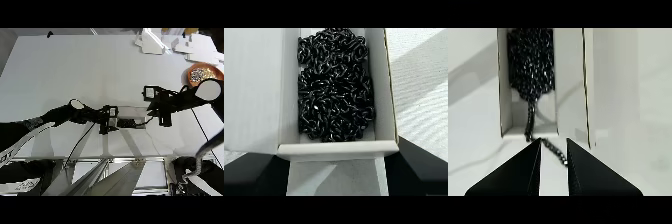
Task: Fold the box and place the chain.
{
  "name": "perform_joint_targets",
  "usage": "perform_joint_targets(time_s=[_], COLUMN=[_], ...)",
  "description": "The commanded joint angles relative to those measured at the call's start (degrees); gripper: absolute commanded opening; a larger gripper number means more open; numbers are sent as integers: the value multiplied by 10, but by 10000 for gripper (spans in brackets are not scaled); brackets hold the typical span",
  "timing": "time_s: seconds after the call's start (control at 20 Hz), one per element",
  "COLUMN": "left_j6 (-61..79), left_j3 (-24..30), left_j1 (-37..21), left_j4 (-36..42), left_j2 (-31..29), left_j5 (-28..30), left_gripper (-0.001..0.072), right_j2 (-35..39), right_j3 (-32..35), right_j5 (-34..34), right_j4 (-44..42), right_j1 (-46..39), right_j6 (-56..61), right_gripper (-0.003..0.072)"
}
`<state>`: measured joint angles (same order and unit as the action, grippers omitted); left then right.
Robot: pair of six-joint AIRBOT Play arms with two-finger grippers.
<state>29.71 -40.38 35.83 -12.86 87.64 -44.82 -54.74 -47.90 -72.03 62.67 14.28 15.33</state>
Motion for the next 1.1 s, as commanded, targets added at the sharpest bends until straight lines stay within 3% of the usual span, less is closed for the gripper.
perform_joint_targets(time_s=[0.0,0.05,0.35,0.5,0.6,0.75,1.05], left_j6=[0,0,0,0,0,0,0], left_j3=[0,0,0,0,0,0,0], left_j1=[0,0,0,0,0,0,0], left_j4=[0,0,0,0,0,0,0], left_j2=[0,0,0,0,0,0,0], left_j5=[0,0,0,0,0,0,0], left_gripper=[135,135,135,135,135,135,135], right_j2=[8,6,-62,-95,-100,-100,-101], right_j3=[25,42,101,101,101,101,101], right_j5=[0,20,95,171,220,234,219], right_j4=[8,11,56,60,65,88,162], right_j1=[-54,-65,-81,-81,-81,-81,-45], right_j6=[-22,-21,34,223,356,466,552], right_gripper=[101,16,20,122,239,271,299])
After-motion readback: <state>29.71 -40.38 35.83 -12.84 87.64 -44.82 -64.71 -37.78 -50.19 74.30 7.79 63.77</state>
